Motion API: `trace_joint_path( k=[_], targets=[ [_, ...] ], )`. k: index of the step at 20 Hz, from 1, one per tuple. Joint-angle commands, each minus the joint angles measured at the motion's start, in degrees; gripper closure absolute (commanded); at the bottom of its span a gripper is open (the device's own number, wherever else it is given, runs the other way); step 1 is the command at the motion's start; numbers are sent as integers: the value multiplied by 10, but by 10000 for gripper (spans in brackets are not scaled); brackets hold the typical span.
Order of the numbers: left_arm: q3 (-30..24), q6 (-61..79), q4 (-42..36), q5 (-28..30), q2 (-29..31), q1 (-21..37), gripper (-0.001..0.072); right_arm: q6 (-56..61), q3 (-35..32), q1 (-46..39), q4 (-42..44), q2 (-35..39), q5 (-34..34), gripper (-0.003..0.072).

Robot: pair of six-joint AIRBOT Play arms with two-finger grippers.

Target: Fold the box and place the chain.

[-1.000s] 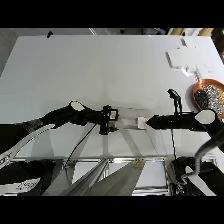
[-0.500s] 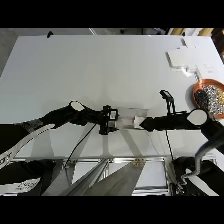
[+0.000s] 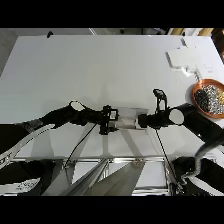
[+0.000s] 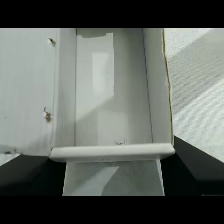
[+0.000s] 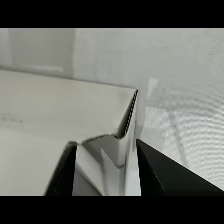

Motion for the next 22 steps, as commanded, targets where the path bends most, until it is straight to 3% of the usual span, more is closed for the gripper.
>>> trace_joint_path(
  k=[1,10,11,13,16,19,21,22],
  targets=[
    [0,0,0,0,0,0,439,113,31,40,-78,-35,-1,287],
    [0,0,0,0,0,0,439,222,50,99,-153,-87,31,418],
    [0,0,0,0,0,0,439,228,51,107,-165,-87,31,484],
    [0,0,0,0,0,0,439,228,53,112,-171,-87,29,533],
    [0,0,0,0,0,0,439,228,53,112,-171,-87,30,669],
    [0,0,0,0,0,0,439,225,53,112,-171,-87,29,667],
    [0,0,0,0,0,0,439,223,53,112,-172,-87,30,498],
    [0,0,0,0,0,0,439,223,53,112,-176,-86,32,490]
  ],
)
